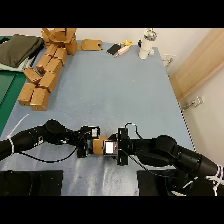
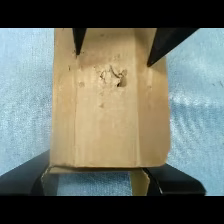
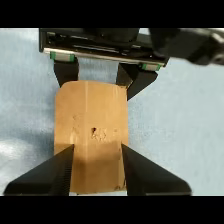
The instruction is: Fold the box.
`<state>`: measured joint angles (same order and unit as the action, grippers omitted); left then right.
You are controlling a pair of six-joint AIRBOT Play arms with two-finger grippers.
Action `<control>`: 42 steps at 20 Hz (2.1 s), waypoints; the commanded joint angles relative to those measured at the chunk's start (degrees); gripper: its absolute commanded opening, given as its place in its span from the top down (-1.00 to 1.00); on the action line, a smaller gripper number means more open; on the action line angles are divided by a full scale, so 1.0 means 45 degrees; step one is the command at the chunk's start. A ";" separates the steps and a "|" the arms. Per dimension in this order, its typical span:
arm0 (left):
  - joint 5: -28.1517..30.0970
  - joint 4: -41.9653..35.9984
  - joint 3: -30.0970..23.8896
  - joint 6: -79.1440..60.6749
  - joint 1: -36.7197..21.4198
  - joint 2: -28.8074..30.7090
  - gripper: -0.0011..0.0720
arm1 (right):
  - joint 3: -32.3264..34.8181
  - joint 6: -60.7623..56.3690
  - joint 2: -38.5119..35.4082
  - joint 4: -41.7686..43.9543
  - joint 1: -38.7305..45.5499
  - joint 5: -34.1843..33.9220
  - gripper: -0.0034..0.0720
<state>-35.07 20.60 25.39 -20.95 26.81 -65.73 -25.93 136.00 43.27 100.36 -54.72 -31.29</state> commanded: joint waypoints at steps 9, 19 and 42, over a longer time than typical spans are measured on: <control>0.0005 0.0005 0.0010 -0.0005 0.0000 0.0000 -0.44 | 0.0083 -0.0602 0.0709 -0.1583 -0.0884 0.1015 -0.44; 0.0005 0.0005 0.0010 -0.0005 0.0000 0.0000 -0.44 | 0.0063 -0.1239 0.0874 -0.2696 -0.0884 0.1166 0.04; 0.0005 0.0005 0.0010 -0.0005 0.0000 0.0000 -0.44 | -0.0092 -0.1224 0.0695 -0.1224 -0.0986 0.0510 0.39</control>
<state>-35.09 20.60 25.39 -20.97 26.81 -65.73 -26.30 130.39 45.80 92.03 -59.05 -27.51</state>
